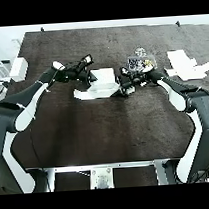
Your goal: Fold the box and place the chain.
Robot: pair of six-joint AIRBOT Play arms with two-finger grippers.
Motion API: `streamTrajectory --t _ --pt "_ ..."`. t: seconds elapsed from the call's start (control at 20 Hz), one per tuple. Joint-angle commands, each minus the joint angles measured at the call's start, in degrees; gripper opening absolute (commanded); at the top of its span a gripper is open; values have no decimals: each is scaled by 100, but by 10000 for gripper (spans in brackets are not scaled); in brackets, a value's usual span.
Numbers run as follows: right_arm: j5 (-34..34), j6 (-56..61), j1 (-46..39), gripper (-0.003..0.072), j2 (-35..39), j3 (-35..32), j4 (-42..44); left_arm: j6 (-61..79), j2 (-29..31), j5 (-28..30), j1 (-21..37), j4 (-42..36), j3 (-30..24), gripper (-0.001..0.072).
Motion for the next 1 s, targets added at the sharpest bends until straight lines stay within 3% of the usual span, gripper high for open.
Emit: streamTrajectory --t 0.0,0.4,0.5,0.75,0.85,0.95 --pt "0 -4 2 571 -2 -2 -2 -4 -26 -4 -2 59 -2 13" --pt "0 -4 2 571 -2 -2 -2 103 -37 -232 17 109 125 16" --pt "2 -4 2 570 -2 -2 -4 79 -37 -713 151 391 402 17" --pt "0 -4 2 570 -2 -2 -2 -446 -35 -2811 560 664 1550 15" --pt "2 -4 2 571 -2 -2 -2 -776 -4 -3025 581 1147 1788 11" --pt "2 -4 2 571 -2 -2 -2 -907 201 -2791 568 1423 1670 11"
